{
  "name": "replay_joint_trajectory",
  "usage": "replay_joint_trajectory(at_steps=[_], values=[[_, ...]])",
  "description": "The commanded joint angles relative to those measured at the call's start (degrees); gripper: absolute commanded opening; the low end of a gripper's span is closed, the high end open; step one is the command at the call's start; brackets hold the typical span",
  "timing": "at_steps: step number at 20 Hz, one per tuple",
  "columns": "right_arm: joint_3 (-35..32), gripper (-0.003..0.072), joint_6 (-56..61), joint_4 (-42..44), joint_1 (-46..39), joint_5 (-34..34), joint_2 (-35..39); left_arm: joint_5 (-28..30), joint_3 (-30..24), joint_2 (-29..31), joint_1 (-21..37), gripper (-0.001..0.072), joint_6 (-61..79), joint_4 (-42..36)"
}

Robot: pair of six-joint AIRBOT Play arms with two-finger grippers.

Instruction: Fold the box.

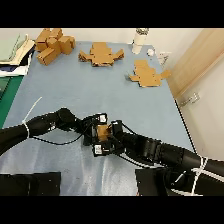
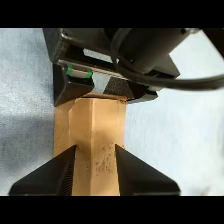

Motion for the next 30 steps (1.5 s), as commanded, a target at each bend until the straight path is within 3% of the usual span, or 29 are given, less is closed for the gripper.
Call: replay_joint_trajectory(at_steps=[1, 19, 20, 28, 30], values=[[0.07, 0.033, 0.52, 0.94, 0.07, -0.31, 0.2, -0.22, -0.02, 0.0, 0.0, 0.0527, 0.13, 0.04], [0.09, 0.0326, 0.55, 0.07, 0.0, 0.5, 3.23, -0.24, -0.02, 0.0, 0.0, 0.0527, 0.13, 0.04], [0.07, 0.0266, 0.55, 0.13, 0.0, 0.48, 2.95, -0.22, -0.02, 0.0, 0.0, 0.0527, 0.13, 0.04], [0.09, 0.0213, 0.59, 2.08, 0.04, 0.35, 2.03, -0.22, -0.02, 0.0, 0.0, 0.0527, 0.13, 0.04], [0.09, 0.0145, 0.57, 3.28, 0.04, 0.28, 2.03, -0.22, -0.02, 0.0, 0.0, 0.0528, 0.13, 0.04]])
